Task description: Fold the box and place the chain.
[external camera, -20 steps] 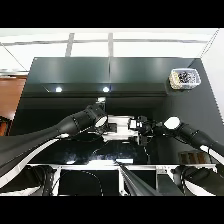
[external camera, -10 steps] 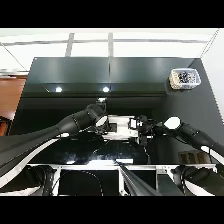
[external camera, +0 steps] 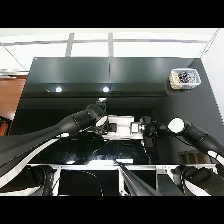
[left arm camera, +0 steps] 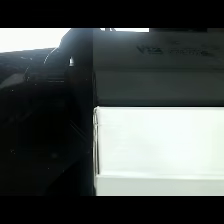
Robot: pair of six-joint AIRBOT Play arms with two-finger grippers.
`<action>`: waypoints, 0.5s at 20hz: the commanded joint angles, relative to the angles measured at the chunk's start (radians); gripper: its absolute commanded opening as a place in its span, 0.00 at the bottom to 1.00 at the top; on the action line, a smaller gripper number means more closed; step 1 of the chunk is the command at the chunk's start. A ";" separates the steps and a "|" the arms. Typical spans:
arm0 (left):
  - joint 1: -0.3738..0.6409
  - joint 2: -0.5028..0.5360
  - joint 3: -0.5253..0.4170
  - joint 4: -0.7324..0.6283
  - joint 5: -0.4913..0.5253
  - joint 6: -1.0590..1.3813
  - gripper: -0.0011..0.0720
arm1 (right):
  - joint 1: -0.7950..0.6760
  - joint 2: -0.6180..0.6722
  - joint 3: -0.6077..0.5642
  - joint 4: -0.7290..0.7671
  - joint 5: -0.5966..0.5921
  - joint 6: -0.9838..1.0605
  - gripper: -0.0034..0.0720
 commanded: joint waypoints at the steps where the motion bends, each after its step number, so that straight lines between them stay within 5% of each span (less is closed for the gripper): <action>1: 0.000 0.001 0.001 -0.004 0.011 -0.005 0.06 | 0.000 0.005 0.000 0.004 -0.011 0.003 0.61; 2: 0.000 0.001 0.001 -0.003 0.010 -0.004 0.06 | 0.000 0.005 0.000 0.039 -0.011 0.003 0.56; 3: 0.000 0.001 0.001 -0.003 0.010 -0.004 0.06 | 0.000 0.005 0.000 0.077 -0.009 0.004 0.38; 4: 0.000 0.001 0.001 -0.004 0.010 -0.004 0.06 | 0.000 0.005 0.000 0.121 -0.009 0.003 0.35; 10: 0.000 0.001 0.001 -0.007 0.010 -0.004 0.06 | 0.034 -0.038 0.000 0.290 -0.040 0.005 0.35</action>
